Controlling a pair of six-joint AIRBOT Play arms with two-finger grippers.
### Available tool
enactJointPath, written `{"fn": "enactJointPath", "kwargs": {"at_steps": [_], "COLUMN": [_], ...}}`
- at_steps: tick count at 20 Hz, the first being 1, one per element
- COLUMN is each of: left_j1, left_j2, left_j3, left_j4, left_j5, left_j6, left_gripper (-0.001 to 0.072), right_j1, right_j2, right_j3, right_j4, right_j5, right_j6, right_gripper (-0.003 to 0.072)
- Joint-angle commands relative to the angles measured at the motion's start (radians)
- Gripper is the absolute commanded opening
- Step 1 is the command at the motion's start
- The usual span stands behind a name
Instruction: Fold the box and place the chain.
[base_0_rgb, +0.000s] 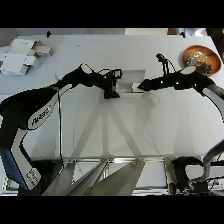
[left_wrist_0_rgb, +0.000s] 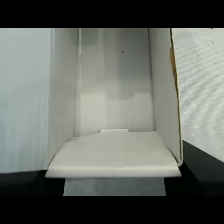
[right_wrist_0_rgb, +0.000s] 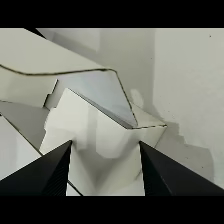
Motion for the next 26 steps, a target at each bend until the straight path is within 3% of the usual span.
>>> {"fn": "enactJointPath", "kwargs": {"at_steps": [1, 7, 11, 17, 23, 26], "left_j1": [0.0, 0.0, 0.0, 0.0, 0.0, 0.0], "left_j2": [0.0, 0.0, 0.0, 0.0, 0.0, 0.0], "left_j3": [0.001, 0.001, 0.001, 0.001, 0.001, 0.001], "left_j4": [0.0, 0.0, 0.0, 0.0, 0.0, 0.0], "left_j5": [0.0, 0.0, 0.0, 0.0, 0.0, 0.0], "left_j6": [0.002, 0.002, 0.002, 0.002, 0.002, 0.002], "left_gripper": [0.0421, 0.0421, 0.0421, 0.0421, 0.0421, 0.0421], "right_j1": [0.024, 0.068, 0.143, 0.237, 0.303, 0.309], "right_j2": [0.002, 0.049, 0.053, 0.035, 0.032, 0.031], "right_j3": [0.001, 0.018, 0.087, 0.145, 0.145, 0.145], "right_j4": [-0.154, -0.371, -0.527, -0.625, -0.892, -0.921], "right_j5": [-0.034, -0.097, -0.113, -0.089, -0.058, -0.051], "right_j6": [0.12, 0.339, 0.483, 0.603, 0.786, 0.835], "right_gripper": [0.0473, 0.0471, 0.0454, 0.0453, 0.0453, 0.0454]}}
